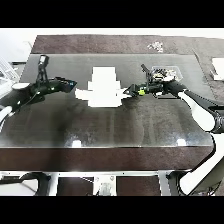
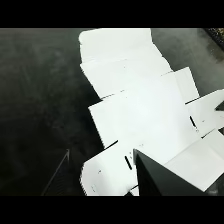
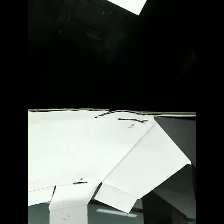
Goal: Fold the box and place the chain.
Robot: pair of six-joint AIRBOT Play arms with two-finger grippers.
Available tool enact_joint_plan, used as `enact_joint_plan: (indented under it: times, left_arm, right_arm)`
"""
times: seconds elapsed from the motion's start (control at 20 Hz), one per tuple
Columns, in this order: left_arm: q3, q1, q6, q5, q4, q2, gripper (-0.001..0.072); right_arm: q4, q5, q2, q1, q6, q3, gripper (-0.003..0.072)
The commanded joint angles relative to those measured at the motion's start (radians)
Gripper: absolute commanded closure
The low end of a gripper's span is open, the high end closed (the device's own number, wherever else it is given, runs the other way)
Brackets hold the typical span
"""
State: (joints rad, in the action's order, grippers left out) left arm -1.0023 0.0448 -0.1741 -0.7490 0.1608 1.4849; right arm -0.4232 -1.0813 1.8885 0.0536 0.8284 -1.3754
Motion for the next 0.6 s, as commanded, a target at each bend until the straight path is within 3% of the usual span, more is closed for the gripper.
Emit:
enact_joint_plan:
  times: [0.0, 0.25, 0.45, 0.55]
  left_arm:
    - [-0.198, -0.009, -0.201, -0.117, 0.192, 0.194, 0.0223]
    - [-0.411, -0.079, -0.370, -0.137, 0.361, 0.311, 0.0223]
    - [-0.621, -0.126, -0.523, -0.240, 0.519, 0.426, 0.0222]
    - [-0.700, -0.123, -0.563, -0.283, 0.532, 0.477, 0.0222]
  right_arm:
    - [0.000, 0.000, 0.000, 0.001, -0.002, -0.001, 0.0675]
    - [0.000, 0.000, 0.000, 0.001, -0.002, -0.001, 0.0675]
    - [0.000, -0.002, 0.000, 0.001, -0.002, -0.001, 0.0675]
    - [0.000, -0.005, 0.000, 0.001, -0.002, -0.001, 0.0675]
